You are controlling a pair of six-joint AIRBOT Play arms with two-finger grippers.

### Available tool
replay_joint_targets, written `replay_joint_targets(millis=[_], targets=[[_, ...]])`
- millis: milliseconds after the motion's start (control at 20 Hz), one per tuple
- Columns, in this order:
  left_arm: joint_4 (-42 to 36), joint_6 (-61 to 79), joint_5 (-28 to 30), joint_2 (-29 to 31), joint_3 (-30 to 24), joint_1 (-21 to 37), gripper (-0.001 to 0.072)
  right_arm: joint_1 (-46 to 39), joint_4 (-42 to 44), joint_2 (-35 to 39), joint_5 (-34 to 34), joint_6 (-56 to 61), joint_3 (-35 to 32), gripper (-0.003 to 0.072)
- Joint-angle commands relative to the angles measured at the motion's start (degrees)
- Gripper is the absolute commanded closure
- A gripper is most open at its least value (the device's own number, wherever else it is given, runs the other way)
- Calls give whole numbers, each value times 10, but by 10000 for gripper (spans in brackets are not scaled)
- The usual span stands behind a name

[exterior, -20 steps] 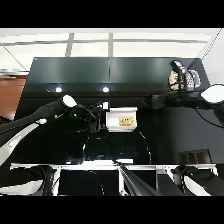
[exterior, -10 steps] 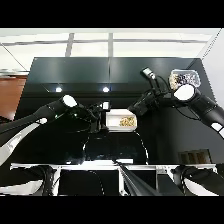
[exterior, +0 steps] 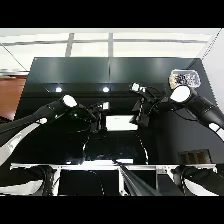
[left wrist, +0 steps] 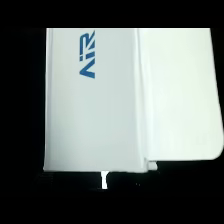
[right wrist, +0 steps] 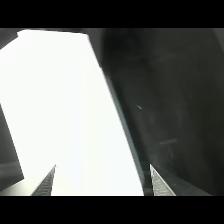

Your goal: Fold the box and place the chain.

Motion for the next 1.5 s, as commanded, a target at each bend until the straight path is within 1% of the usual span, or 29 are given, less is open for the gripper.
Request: replay_joint_targets(millis=[0, 250, 400, 450, 500, 600, 650, 950, 1100, 1150, 1350, 1400, 1450], targets=[[0, 0, 2, 0, 0, 0, 439, 20, -1, 0, 7, -40, 1, 15], [0, 0, 2, 0, 0, 0, 439, 21, -3, -2, 17, -40, 0, 16], [0, 0, 2, 0, 0, 0, 439, 21, -4, -3, 4, -40, -3, 15], [0, 0, 2, 0, 0, 0, 439, 21, -5, -3, 1, -40, -6, 69], [0, 0, 2, 0, 0, 0, 440, 21, -5, -3, 1, -40, -8, 233], [0, 0, 1, 0, 0, 0, 439, 21, -7, -3, 2, -38, -10, 323], [0, 0, 1, 0, 0, 0, 439, 21, -7, -3, 5, -38, -10, 501], [0, 1, 2, 0, 0, 0, 439, 21, -7, -3, 6, -38, -10, 507], [0, 1, 1, 0, 0, 0, 439, 21, -7, -3, 19, -38, -12, 505], [0, 1, 2, 0, 0, 0, 439, 21, -7, -3, 23, -38, -13, 478], [0, 1, 1, 0, 0, 0, 439, 21, -7, -3, 23, -38, -14, 475], [0, 1, 1, 0, 0, 0, 439, 21, -7, -3, 23, -37, -14, 379], [0, 1, 1, 0, 0, 0, 439, 21, -7, -3, 23, -33, -14, 367]])
